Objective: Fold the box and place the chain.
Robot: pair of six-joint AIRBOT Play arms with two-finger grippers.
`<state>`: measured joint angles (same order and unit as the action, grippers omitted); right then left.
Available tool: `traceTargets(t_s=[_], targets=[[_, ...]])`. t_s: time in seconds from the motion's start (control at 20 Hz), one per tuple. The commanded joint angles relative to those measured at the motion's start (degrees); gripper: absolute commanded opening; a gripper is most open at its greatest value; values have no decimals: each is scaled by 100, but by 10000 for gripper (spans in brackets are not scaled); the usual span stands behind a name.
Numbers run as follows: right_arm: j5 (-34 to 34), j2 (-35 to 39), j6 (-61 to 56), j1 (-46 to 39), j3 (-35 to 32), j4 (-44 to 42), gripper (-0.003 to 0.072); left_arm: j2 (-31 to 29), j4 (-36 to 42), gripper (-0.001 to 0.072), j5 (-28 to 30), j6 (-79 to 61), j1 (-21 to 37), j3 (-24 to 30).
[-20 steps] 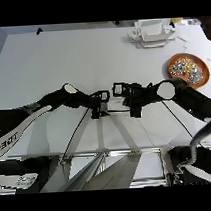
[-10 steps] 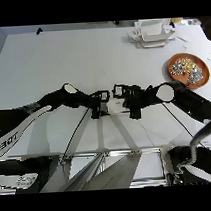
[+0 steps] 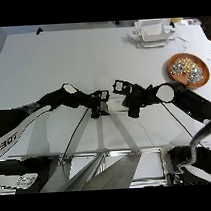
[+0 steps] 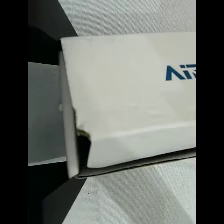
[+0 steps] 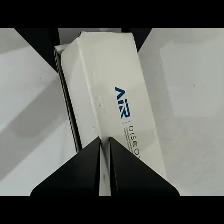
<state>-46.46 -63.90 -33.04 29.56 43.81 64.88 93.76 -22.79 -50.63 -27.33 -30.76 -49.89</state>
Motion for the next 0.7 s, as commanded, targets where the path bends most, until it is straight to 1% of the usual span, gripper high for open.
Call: traceTargets(t_s=[0.0,0.35,0.65], targets=[[247,-4,-168,0,-2,181,60,-2,-11,209,-20,-7,-4,2],[409,11,-168,0,-103,286,47,-2,-11,209,-20,-7,-4,2],[553,319,-162,0,-103,289,47,-4,-11,209,-17,-7,-4,2]])
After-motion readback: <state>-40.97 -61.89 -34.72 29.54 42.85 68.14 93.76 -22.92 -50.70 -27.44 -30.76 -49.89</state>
